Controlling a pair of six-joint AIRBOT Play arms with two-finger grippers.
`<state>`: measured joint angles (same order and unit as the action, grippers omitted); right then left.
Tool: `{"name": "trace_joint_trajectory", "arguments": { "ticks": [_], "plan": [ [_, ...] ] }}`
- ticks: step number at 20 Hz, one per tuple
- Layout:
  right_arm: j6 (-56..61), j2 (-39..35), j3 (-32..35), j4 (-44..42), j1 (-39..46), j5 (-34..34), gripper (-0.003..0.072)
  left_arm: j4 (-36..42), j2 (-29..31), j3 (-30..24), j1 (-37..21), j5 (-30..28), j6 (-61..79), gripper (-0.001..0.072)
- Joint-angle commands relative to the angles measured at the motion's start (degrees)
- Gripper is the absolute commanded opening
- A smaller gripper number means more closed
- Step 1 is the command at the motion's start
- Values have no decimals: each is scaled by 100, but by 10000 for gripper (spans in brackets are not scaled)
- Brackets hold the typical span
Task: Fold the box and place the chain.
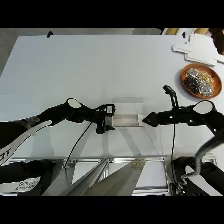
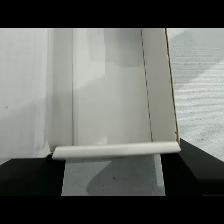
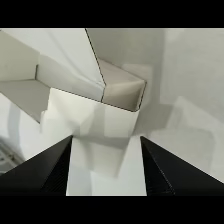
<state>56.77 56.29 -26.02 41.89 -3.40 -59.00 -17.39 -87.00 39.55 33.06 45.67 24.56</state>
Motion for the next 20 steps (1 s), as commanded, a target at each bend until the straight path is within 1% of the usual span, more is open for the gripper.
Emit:
{"name": "trace_joint_trajectory", "arguments": {
  "ticks": [1,2,4,7,12,14,18,20],
  "plan": [
    [164,22,-7,35,-341,267,486,-4,0,4,0,-2,0,151],
    [407,22,-31,136,-501,389,485,-2,0,4,0,-2,0,151],
    [1167,63,-227,737,-876,614,484,-2,0,4,0,-2,0,151],
    [2444,214,-619,1572,-1344,678,484,-2,0,4,0,-2,0,151],
    [4006,688,-1158,2450,-2090,566,483,-2,0,4,0,-2,2,151],
    [4483,859,-1296,2802,-2365,468,457,-2,0,4,0,-2,2,151],
    [5486,1189,-1646,3432,-2691,271,457,-2,0,4,0,-2,2,151],
    [5976,1329,-1801,3670,-2861,291,456,-2,0,4,0,0,2,151]
  ]
}}
